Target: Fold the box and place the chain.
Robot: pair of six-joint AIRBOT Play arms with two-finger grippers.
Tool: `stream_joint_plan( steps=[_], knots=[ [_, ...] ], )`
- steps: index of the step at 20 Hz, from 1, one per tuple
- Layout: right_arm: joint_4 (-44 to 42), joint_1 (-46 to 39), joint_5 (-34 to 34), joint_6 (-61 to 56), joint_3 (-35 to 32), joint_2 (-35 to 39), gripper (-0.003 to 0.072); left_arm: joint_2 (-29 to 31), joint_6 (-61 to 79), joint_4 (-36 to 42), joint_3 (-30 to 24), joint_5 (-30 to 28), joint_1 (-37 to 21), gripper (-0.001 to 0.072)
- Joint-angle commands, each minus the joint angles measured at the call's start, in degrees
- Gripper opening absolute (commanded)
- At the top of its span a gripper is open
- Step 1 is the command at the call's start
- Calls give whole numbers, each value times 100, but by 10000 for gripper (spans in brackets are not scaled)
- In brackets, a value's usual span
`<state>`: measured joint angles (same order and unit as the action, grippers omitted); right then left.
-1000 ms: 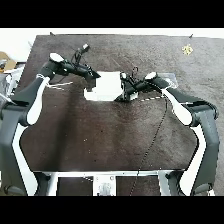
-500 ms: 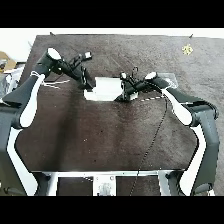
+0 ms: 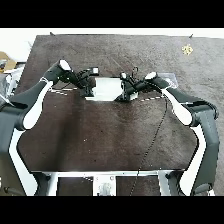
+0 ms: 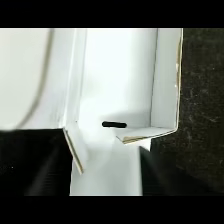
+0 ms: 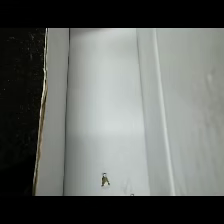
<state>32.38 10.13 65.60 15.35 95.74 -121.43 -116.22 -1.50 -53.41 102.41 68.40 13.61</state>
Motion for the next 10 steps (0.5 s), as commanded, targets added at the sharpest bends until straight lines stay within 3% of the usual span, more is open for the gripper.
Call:
stream_joint_plan(
  steps=[1, 10],
  knots=[
    [-2, 2, 0, 2, -2, -2, 437, 2, 48, -22, -42, -46, 28, 274],
    [-2, 2, 0, 2, -2, -2, 438, 4, -4, 308, -42, 293, 28, 271]
  ],
)
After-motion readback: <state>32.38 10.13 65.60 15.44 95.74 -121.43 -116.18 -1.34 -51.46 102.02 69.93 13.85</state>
